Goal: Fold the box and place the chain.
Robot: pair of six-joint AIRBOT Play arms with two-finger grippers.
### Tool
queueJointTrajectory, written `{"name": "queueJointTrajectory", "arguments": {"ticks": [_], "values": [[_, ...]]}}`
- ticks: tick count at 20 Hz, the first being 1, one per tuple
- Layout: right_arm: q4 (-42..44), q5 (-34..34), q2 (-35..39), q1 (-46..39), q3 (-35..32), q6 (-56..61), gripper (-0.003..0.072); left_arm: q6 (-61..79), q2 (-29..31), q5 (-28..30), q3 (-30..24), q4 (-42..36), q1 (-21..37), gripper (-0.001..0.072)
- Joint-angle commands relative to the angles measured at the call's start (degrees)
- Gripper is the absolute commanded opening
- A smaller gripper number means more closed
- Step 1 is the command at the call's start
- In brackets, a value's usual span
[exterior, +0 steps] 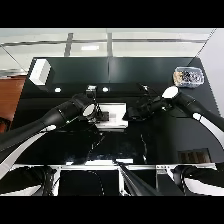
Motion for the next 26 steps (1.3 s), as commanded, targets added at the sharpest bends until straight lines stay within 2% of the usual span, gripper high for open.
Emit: {"name": "queueJointTrajectory", "arguments": {"ticks": [1, 4, 10, 11, 14, 20, 22, 26], "values": [[-10.05, -3.65, -0.04, 4.46, 2.71, 10.84, 0.0423, -0.02, -0.02, 0.02, 0.0, 0.02, 0.07, 0.0025], [-12.81, -5.53, -0.15, 7.13, 3.96, 17.35, 0.0423, -0.02, -0.02, 0.02, 0.0, 0.0, 0.04, 0.0025], [-23.5, -7.23, -0.44, 12.02, 5.29, 31.01, 0.0418, -0.02, -0.02, 0.02, 0.0, 0.02, 0.04, 0.0025], [-24.46, -7.04, -0.83, 12.79, 5.86, 32.44, 0.0344, -0.02, -0.02, 0.02, 0.0, 0.02, 0.04, 0.0025], [-29.27, -6.91, -2.16, 15.47, 8.17, 38.34, 0.0342, -0.02, -0.02, 0.0, 0.0, 0.02, 0.04, 0.0025], [-44.24, 2.19, -6.32, 20.13, 14.99, 49.57, 0.0343, -0.02, -0.02, 0.02, 0.0, 0.02, 0.04, 0.0025], [-44.98, 3.1, -8.04, 21.64, 17.51, 50.23, 0.0343, -0.02, -0.02, 0.0, 0.0, 0.02, 0.04, 0.0025], [-45.88, 3.26, -8.72, 22.12, 18.14, 52.94, 0.0342, -0.02, -0.02, 0.0, 0.0, 0.02, 0.04, 0.0025]]}}
